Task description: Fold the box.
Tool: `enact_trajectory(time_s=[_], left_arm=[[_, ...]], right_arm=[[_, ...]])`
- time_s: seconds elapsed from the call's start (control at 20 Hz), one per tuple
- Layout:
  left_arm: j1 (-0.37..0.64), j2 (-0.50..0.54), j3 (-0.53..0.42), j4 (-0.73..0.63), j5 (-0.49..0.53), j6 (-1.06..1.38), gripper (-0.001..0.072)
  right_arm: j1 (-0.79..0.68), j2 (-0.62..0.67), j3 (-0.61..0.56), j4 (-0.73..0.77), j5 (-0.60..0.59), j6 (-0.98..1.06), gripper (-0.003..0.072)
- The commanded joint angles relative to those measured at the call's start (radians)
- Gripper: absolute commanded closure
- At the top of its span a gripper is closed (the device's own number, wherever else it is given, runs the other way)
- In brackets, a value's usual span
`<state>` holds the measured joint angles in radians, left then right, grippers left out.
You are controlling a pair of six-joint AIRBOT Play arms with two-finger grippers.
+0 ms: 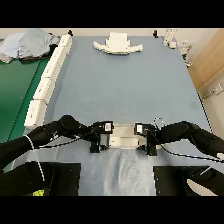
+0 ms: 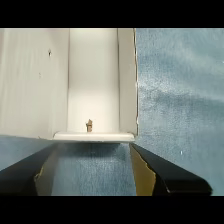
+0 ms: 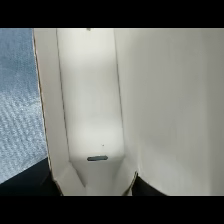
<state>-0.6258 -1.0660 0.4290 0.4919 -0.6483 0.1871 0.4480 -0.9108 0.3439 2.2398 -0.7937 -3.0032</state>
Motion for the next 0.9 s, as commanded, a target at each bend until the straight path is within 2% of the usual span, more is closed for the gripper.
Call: enact_trajectory(time_s=[0.0,0.55,0.85], left_arm=[[-0.014,-0.010,0.005,-0.037,0.047,0.007,0.0014],[-0.050,-0.069,0.005,-0.048,0.040,0.048,0.0014],[-0.066,-0.071,0.005,-0.051,0.080,0.060,0.0015]], right_arm=[[0.000,0.000,0.000,0.000,0.000,0.000,0.0175],[0.000,0.000,0.000,0.000,0.000,0.000,0.0176],[0.000,0.000,0.000,0.000,0.000,0.000,0.0176]])
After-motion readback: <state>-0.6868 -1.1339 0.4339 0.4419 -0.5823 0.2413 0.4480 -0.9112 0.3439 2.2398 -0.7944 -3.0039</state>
